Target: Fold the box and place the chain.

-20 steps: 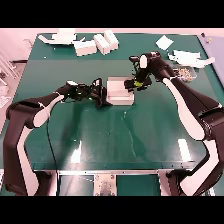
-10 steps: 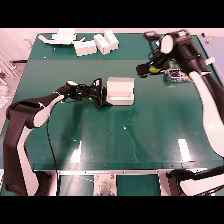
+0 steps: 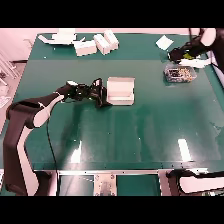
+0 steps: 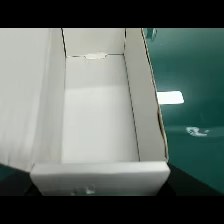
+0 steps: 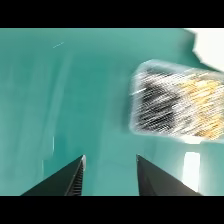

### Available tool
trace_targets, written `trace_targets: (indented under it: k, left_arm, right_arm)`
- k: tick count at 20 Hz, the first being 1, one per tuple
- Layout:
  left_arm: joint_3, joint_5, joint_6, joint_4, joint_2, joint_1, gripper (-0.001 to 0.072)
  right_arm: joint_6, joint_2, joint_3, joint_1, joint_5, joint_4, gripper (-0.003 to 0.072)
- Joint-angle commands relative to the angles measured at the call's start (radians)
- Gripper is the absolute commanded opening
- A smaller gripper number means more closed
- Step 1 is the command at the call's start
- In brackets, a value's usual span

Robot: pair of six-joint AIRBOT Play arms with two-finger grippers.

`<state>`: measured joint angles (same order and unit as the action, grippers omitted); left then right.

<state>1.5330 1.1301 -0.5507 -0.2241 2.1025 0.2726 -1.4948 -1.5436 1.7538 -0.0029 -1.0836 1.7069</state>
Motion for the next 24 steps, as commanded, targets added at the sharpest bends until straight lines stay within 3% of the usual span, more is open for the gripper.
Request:
trace_targets:
  k: [1, 5, 12, 17, 24]
  left_arm:
    - [0.001, -0.001, 0.000, 0.000, 0.000, -0.001, 0.0285]
    - [0.001, -0.002, 0.000, 0.000, 0.000, -0.001, 0.0285]
    - [0.001, -0.004, 0.000, 0.000, 0.000, -0.001, 0.0285]
    - [0.001, -0.004, 0.000, 0.000, 0.000, -0.001, 0.0285]
    - [0.001, -0.004, 0.000, 0.000, -0.001, -0.001, 0.0285]
  right_arm:
    - [0.064, -0.037, -0.041, -0.129, 0.163, -0.076, 0.0407]
    - [0.164, -0.164, -0.041, -0.225, 0.198, -0.249, 0.0414]
    - [0.198, -0.333, 0.028, -0.242, 0.205, -0.269, 0.0411]
    - [0.197, -0.362, 0.042, -0.242, 0.257, -0.295, 0.0395]
    - [0.194, -0.397, 0.041, -0.241, 0.244, -0.344, 0.0391]
